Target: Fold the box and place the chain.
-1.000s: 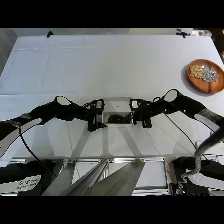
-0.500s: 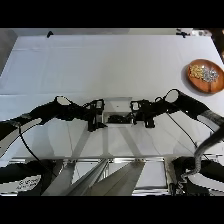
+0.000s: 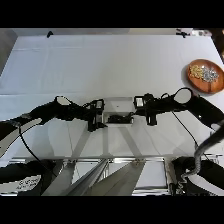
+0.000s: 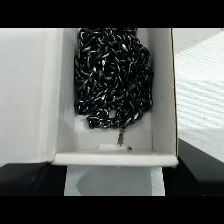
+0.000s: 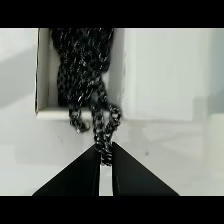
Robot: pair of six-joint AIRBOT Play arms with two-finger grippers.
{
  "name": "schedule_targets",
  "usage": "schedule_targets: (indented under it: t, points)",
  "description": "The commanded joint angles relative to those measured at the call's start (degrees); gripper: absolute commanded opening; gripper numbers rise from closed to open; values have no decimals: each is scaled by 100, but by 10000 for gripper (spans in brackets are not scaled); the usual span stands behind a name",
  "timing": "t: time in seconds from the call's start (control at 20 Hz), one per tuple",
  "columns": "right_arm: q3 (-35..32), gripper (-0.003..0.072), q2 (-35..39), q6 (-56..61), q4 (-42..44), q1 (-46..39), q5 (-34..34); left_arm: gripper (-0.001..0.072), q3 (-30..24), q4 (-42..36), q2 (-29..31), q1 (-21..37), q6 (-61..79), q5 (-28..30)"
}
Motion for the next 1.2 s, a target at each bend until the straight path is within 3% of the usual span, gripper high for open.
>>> schedule_targets:
  t: [0.0, 0.2, 0.65, 0.7, 0.8, 0.85, 1.05, 1.15]
  points:
    - [7, 9, 501, 15, 992, 42, 11, 276, 2, 2, 4, 0, 2, 0]
    - [7, 8, 719, -28, 1897, 354, 22, 276, 2, 2, 4, 0, 2, 0]
    - [7, 13, 203, -48, 1659, 811, -164, 276, 2, 2, 4, 0, 2, 0]
    - [4, 47, 87, -46, 1556, 811, -162, 276, 2, 4, 4, 0, 2, 0]
    - [4, 313, -48, -37, 1443, 811, -160, 276, 2, 2, 4, 0, 2, 0]
    - [4, 323, -63, -20, 1423, 780, -157, 276, 2, 2, 4, 0, 2, 0]
    - [4, 309, -59, 321, 1370, 52, 533, 276, 2, 4, 4, 0, 2, 0]
    - [4, 185, -59, 319, 1340, -503, 957, 276, 2, 2, 4, 0, 2, 0]
